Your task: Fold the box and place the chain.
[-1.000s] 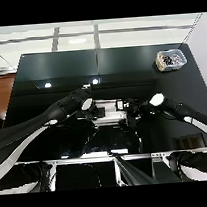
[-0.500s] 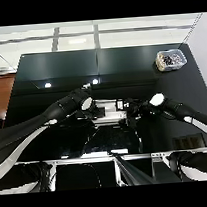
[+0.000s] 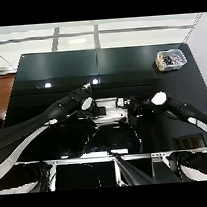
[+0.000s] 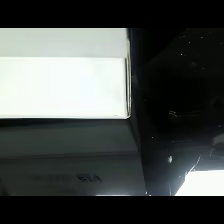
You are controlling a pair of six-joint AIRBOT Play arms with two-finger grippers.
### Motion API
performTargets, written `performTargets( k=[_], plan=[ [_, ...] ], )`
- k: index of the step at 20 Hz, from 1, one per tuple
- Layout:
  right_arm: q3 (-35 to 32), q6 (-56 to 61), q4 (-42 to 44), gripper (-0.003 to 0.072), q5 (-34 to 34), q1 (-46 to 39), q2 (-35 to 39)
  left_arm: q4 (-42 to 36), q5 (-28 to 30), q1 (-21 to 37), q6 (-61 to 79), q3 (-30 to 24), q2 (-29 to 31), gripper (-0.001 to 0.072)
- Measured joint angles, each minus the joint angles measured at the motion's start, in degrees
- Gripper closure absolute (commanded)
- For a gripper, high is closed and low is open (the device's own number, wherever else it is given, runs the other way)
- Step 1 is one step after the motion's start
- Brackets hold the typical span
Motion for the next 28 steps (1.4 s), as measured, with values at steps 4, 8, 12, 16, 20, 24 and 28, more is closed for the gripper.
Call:
performTargets(
  k=[4, 8, 12, 16, 20, 24, 28],
  plan=[
    [0.7, 10.2, -11.1, -0.0034, 3.9, 0.0, 7.0, 1.3, -1.1, 0.0, 0.3, 0.0, 0.0, 0.0680],
    [0.9, 13.1, -16.8, -0.0034, 6.2, 0.0, 9.7, 2.7, -2.0, 0.0, 0.4, 0.0, 0.0, 0.0680],
    [0.9, 7.1, -12.6, 0.0162, 6.3, 0.0, 8.4, 3.2, -2.2, 0.0, 0.4, 0.0, 0.0, 0.0679],
    [0.9, 4.4, -9.4, 0.0512, 6.7, 0.3, 5.3, 3.5, -2.1, 0.0, 0.4, 0.1, 0.0, 0.0679],
    [0.9, 3.6, -4.2, 0.0568, 5.4, 1.4, 3.5, 3.8, -2.3, 0.0, 0.4, 0.2, 0.0, 0.0679],
    [0.9, 4.0, 3.2, 0.0567, 2.7, 3.2, 1.6, 3.9, -2.3, 0.0, 0.3, 0.2, 0.0, 0.0679],
    [1.0, 4.9, 6.3, 0.0558, 1.4, 4.2, 0.4, 2.9, -1.6, 0.0, 0.4, 0.2, 0.0, 0.0679]
  ],
)
